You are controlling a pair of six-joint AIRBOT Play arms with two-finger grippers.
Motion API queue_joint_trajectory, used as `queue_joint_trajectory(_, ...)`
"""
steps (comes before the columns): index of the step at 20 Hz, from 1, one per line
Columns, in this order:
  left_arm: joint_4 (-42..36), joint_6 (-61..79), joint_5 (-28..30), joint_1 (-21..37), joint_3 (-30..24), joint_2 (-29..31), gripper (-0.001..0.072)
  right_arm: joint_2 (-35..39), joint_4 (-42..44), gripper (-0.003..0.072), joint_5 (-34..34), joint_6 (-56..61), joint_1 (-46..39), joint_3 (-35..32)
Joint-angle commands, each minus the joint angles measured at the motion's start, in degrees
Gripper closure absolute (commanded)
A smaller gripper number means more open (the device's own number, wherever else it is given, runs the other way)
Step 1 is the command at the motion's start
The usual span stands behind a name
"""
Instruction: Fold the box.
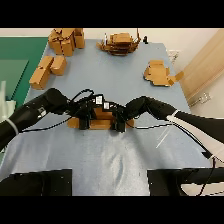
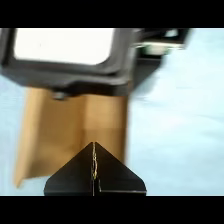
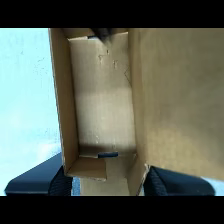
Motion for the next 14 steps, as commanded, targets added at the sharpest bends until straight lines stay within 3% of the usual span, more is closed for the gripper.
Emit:
queue_joint_trajectory(1, 3.5, -8.6, -7.9, 2.5, 0.0, 6.4, 0.069, 0.0, 0.0, 0.0315, 0.2, 0.0, -0.1, 0.0)
queue_joint_trajectory(3, 3.5, -14.7, -9.2, 8.0, -0.1, 9.6, 0.0692, 0.0, 0.0, 0.0315, 0.2, 0.0, -0.1, 0.0)
queue_joint_trajectory(5, 3.1, -25.4, -7.0, 16.3, -0.8, 11.2, 0.0692, 0.0, 0.0, 0.0315, 0.2, 0.0, -0.1, 0.0)
queue_joint_trajectory(9, 9.0, -57.2, -7.9, 32.2, -2.3, 7.2, 0.0692, 0.0, 0.0, 0.0315, 0.2, 0.0, -0.1, 0.0)
queue_joint_trajectory(12, 11.1, -63.4, -15.9, 36.7, -2.5, 0.7, 0.0692, 0.0, 0.0, 0.0316, 0.2, 0.0, -0.1, 0.0)
queue_joint_trajectory(14, 10.6, -63.9, -16.5, 35.7, -3.0, -3.2, 0.0692, 0.0, 0.0, 0.0316, 0.3, 0.0, -0.1, 0.0)
